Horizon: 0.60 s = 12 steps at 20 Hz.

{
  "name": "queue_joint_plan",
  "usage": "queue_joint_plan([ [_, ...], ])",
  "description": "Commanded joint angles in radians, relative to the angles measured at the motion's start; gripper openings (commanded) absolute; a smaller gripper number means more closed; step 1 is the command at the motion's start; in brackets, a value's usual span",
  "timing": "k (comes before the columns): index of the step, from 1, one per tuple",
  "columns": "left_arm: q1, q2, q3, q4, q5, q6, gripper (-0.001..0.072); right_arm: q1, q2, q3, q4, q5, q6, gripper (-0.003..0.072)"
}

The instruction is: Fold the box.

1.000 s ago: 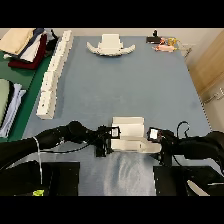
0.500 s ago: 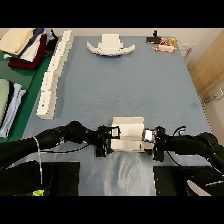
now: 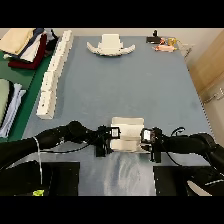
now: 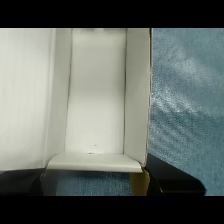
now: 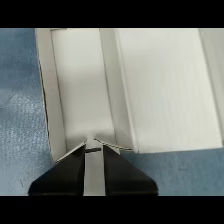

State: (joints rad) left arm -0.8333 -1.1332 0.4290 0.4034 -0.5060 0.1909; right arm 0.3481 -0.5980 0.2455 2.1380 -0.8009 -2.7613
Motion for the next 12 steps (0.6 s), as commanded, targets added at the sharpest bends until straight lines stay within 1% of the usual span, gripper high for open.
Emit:
queue_joint_plan([
  [1,0.0,0.0,0.0,0.0,0.001,0.0,0.0596,0.036,-0.024,0.0,0.014,0.038,-0.008,0.0162],
  [2,0.0,0.0,0.0,0.0,0.001,0.0,0.0596,0.048,-0.039,0.0,0.013,0.053,-0.008,0.0181],
  [4,0.0,0.0,0.0,0.0,0.001,0.0,0.0596,0.053,-0.066,0.0,0.018,0.071,-0.011,0.0587],
  [5,0.0,0.0,0.0,0.0,0.001,0.0,0.0596,0.053,-0.075,0.0,0.016,0.069,-0.015,0.0605],
  [11,0.0,0.0,0.0,0.0,0.001,0.0,0.0596,0.053,-0.074,0.0,0.0,0.059,-0.014,0.0604],
  [12,0.0,0.0,0.0,0.0,0.001,0.0,0.0596,0.053,-0.074,0.001,-0.006,0.058,-0.013,0.0568],
])
